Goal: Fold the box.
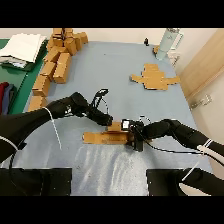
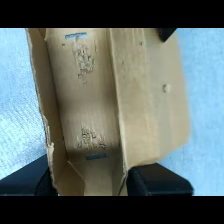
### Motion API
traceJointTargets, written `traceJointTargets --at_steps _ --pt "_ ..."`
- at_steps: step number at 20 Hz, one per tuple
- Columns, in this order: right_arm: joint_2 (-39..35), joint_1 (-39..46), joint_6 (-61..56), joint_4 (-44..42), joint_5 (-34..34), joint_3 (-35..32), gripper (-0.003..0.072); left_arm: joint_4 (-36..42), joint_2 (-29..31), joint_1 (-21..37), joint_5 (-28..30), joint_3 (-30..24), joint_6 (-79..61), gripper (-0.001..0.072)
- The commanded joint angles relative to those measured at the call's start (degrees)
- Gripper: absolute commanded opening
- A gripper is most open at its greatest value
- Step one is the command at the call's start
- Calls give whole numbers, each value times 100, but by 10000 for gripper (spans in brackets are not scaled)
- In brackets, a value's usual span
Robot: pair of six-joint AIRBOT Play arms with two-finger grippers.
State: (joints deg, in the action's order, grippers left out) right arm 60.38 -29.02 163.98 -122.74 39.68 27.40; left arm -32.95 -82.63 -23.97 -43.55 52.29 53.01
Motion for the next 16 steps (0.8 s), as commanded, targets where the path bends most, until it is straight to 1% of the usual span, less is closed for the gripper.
traceJointTargets --at_steps 1,5,7,10,13,14,16 --pt "-4 0 -2 -2 2 2 501 299 315 435 -619 13 -914 12" --pt "-2 0 0 -2 0 2 501 306 1099 1458 -1377 -214 -1838 13" --pt "-4 0 -2 -2 0 2 501 345 1547 1657 -1641 -483 -2811 12" --pt "-4 0 -2 -2 0 2 501 330 2315 1432 -1362 -1019 -3357 12" --pt "-4 0 -2 -2 0 2 501 70 2962 890 -907 -1508 -3974 12" --pt "-2 0 -2 -2 0 2 501 -68 3112 682 -726 -1650 -4225 13" --pt "-2 0 -2 -2 0 2 501 -4 3176 643 -662 -1919 -5034 27"
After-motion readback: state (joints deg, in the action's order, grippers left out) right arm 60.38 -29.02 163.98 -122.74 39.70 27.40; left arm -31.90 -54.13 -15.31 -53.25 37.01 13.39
